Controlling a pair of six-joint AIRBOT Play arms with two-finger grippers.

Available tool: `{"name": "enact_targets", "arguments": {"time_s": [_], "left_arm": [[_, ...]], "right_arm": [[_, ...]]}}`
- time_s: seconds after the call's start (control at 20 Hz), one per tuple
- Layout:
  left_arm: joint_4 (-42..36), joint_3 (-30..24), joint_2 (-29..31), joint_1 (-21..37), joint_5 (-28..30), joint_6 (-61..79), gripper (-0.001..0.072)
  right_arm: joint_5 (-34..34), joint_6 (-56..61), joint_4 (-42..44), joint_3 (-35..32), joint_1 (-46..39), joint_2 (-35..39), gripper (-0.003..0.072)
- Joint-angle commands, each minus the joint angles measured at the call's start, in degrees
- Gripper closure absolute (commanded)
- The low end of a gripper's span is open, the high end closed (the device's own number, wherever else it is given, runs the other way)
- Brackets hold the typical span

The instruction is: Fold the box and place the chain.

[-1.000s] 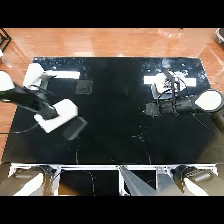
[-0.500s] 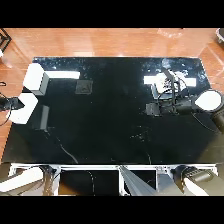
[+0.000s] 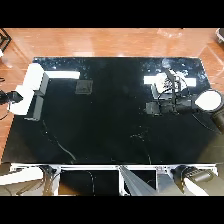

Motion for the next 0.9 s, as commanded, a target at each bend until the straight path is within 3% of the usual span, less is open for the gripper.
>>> {"name": "enact_targets", "arguments": {"time_s": [0.0, 0.2, 0.35, 0.45, 0.5, 0.55, 0.6, 0.7, 0.85], "left_arm": [[-0.7, 0.1, -1.2, -1.0, 0.8, 0.1, 0.0077], [5.1, 3.7, -0.6, -1.1, -2.5, -5.7, 0.0077], [7.6, 12.8, 2.6, -1.1, -5.6, -15.2, 0.0077], [1.7, 18.6, 5.3, -1.4, -6.1, -25.3, 0.0084], [-5.0, 20.9, 6.4, -1.9, -6.7, -28.6, 0.0189], [-11.4, 22.4, 7.3, -2.7, -8.2, -30.7, 0.0486], [-17.9, 23.7, 8.3, -4.2, -10.4, -30.0, 0.069], [-22.6, 24.9, 10.6, -9.2, -15.4, -30.0, 0.069], [-9.6, 20.1, 17.6, -23.6, -19.7, -30.6, 0.0691]], "right_arm": [[-1.0, 0.2, 0.0, 0.0, 0.0, 0.0, 0.0666], [-0.7, 0.2, 0.0, 0.0, 0.0, 0.0, 0.0666], [-1.8, 0.2, 0.2, 0.2, -0.3, 0.0, 0.0666], [-4.7, 0.1, 0.0, 1.9, -1.2, 0.0, 0.0666], [-6.1, -0.1, -0.1, 3.7, -1.9, 0.0, 0.0666], [-5.8, -0.1, -0.8, 6.5, -2.9, 0.0, 0.0666], [-3.7, -0.1, -2.6, 10.0, -3.8, 0.0, 0.0667], [4.5, 2.0, -10.6, 18.3, -4.4, 0.1, 0.0667], [11.2, 11.6, -26.8, 22.1, -3.2, 3.3, 0.0666]]}}
